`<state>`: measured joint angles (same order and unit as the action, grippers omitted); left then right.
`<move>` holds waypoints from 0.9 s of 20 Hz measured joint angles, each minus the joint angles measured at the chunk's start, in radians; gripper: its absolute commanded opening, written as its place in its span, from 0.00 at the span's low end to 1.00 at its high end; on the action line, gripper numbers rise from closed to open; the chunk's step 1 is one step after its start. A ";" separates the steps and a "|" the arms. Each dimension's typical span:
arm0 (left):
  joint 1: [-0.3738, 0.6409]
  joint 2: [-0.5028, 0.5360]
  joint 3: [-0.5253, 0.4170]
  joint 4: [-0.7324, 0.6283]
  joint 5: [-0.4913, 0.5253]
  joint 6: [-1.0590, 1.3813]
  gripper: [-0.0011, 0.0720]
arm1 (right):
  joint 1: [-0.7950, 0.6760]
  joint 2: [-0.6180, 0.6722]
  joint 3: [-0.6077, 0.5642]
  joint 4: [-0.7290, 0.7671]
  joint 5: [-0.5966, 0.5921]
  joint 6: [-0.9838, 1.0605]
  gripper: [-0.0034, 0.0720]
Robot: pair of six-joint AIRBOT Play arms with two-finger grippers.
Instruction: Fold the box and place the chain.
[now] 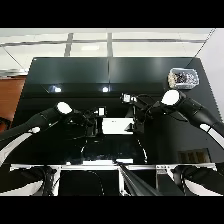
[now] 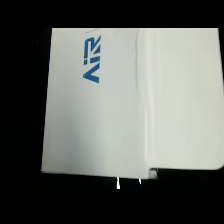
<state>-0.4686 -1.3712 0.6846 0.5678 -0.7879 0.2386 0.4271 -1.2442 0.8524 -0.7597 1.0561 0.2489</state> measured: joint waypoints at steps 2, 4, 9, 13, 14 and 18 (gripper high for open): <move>0.000 0.000 0.000 0.000 0.000 0.000 0.51 | 0.005 0.000 0.000 -0.009 -0.016 0.000 0.98; 0.000 0.000 0.000 0.000 0.000 0.000 0.51 | 0.008 0.000 0.000 -0.020 -0.045 0.001 0.98; -0.001 0.000 0.000 0.000 0.002 -0.001 0.51 | 0.010 0.002 0.023 -0.031 -0.093 0.018 0.71; -0.004 0.000 0.000 0.001 0.004 0.000 0.51 | 0.011 0.003 0.030 -0.035 -0.080 0.040 0.53; -0.004 0.000 0.001 0.002 0.004 0.000 0.51 | 0.011 0.003 0.031 -0.035 -0.068 0.042 0.46; -0.004 0.000 0.001 0.004 0.004 0.000 0.51 | 0.011 0.003 0.031 -0.044 -0.042 0.049 0.46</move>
